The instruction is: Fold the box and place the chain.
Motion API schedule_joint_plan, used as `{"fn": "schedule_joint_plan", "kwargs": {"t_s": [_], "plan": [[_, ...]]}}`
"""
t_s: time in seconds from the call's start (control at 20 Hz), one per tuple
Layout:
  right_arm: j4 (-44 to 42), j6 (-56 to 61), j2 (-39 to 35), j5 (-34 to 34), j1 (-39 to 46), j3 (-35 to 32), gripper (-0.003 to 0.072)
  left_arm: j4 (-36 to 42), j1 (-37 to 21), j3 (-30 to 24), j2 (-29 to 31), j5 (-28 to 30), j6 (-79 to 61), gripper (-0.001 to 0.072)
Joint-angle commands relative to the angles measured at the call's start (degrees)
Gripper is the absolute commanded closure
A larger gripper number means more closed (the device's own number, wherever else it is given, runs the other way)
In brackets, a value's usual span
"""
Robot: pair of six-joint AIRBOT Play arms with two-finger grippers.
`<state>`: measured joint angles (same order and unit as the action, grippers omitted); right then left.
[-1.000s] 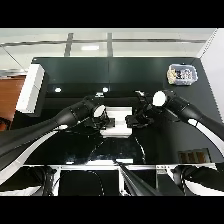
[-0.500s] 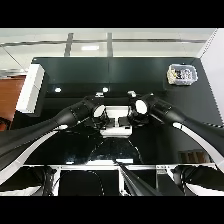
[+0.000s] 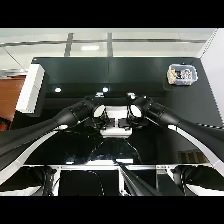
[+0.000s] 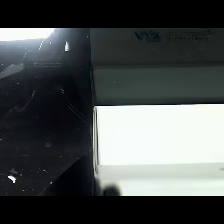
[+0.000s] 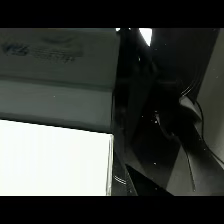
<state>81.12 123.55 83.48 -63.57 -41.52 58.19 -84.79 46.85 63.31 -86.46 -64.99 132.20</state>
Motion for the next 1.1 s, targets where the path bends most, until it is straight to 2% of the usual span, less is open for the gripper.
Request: {"fn": "schedule_joint_plan", "kwargs": {"t_s": [0.0, 0.05, 0.3, 0.35, 0.4, 0.45, 0.5, 0.55, 0.7, 0.75, 0.8, 0.85, 1.05], "plan": [[-0.7, 0.5, 1.1, -0.8, -0.2, 0.0, 0.0623, 0.0, 0.0, 0.0, 0.0, 0.0, 0.0, 0.0687], [-0.5, 0.5, 1.0, -0.6, -0.2, 0.0, 0.0668, 0.0, 0.0, 0.0, 0.0, 0.0, 0.0, 0.0687], [-0.6, 1.2, 1.0, -0.5, -0.2, 0.0, 0.0667, 0.0, 0.0, 0.0, 0.0, 0.0, 0.0, 0.0687], [-0.8, 1.2, 1.0, -0.4, -0.2, 0.0, 0.0628, 0.0, 0.0, 0.0, 0.0, 0.0, 0.0, 0.0687], [-1.2, 1.1, 1.0, -0.2, -0.2, 0.0, 0.0505, 0.0, 0.0, 0.0, 0.0, 0.0, 0.0, 0.0687], [-1.6, 1.1, 1.0, -0.2, -0.2, 0.0, 0.0500, 0.0, 0.0, 0.0, 0.0, 0.0, 0.0, 0.0687], [-1.6, 1.1, 1.0, -0.2, -0.2, 0.0, 0.0648, 0.0, 0.0, 0.0, 0.0, 0.0, 0.0, 0.0687], [-1.5, 1.2, 0.9, -0.2, -0.2, 0.0, 0.0669, 0.0, 0.0, 0.0, 0.0, 0.0, 0.0, 0.0687], [-1.4, 1.2, 0.3, 0.0, -0.2, 0.0, 0.0665, 0.0, 0.0, 0.0, 0.0, 0.0, 0.0, 0.0687], [-1.3, 1.1, -0.4, 0.0, -0.1, 0.0, 0.0563, 0.0, 0.0, 0.0, 0.0, 0.0, 0.0, 0.0687], [-1.4, 1.1, -1.4, -0.2, -0.1, 0.0, 0.0386, 0.0, 0.0, 0.0, 0.0, 0.1, 0.0, 0.0687], [-1.6, 0.0, -2.6, -1.2, -0.1, 0.3, 0.0362, 0.0, 0.0, 0.0, 0.0, 0.2, 0.0, 0.0687], [-0.5, -6.1, -11.6, -4.5, -0.1, 0.4, 0.0363, 0.0, 0.0, 0.0, 0.0, 0.2, 0.0, 0.0687]]}}
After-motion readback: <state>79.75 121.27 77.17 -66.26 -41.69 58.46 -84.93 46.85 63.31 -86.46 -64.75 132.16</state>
